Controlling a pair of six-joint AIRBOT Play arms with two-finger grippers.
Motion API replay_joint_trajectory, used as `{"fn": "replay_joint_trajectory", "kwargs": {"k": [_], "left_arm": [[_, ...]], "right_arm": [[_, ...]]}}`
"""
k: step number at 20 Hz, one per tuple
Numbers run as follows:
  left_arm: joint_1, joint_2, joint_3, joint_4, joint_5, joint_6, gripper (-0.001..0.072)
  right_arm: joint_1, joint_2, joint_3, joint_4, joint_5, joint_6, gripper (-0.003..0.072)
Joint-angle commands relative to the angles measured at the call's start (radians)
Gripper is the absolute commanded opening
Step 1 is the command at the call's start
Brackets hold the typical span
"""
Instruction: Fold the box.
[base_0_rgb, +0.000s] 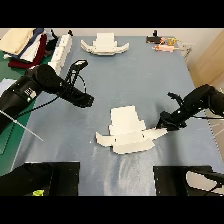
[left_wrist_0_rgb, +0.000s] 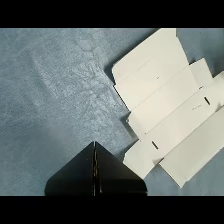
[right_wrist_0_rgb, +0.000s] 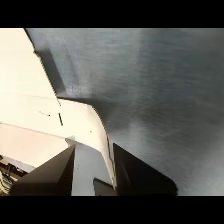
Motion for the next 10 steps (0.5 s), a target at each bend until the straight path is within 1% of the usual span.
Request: {"fn": "replay_joint_trajectory", "kwargs": {"k": [1, 3, 4, 6, 7, 8, 10], "left_arm": [[0.000, 0.001, 0.000, 0.000, 0.000, 0.000, 0.0013], [0.000, 0.001, 0.000, 0.000, 0.003, 0.000, 0.0014], [0.000, 0.000, 0.000, 0.000, 0.009, 0.000, 0.0013], [0.000, 0.000, 0.000, 0.000, 0.010, 0.000, 0.0014], [0.000, 0.001, 0.000, 0.000, 0.011, 0.000, 0.0013], [0.000, 0.000, 0.000, -0.003, 0.012, 0.000, 0.0013], [0.000, 0.001, 0.000, -0.010, 0.028, 0.000, 0.0014]], "right_arm": [[0.044, -0.028, 0.005, 0.013, 0.002, -0.019, 0.0278], [0.072, -0.028, 0.004, 0.013, 0.006, -0.025, 0.0256], [0.089, -0.028, 0.005, 0.016, 0.011, -0.027, 0.0173], [0.130, -0.028, 0.004, 0.016, 0.031, -0.033, 0.0146], [0.154, -0.028, 0.004, 0.017, 0.042, -0.035, 0.0040], [0.177, -0.028, 0.004, 0.017, 0.055, -0.043, 0.0013], [0.226, -0.024, -0.001, 0.027, 0.078, -0.063, 0.0004]]}}
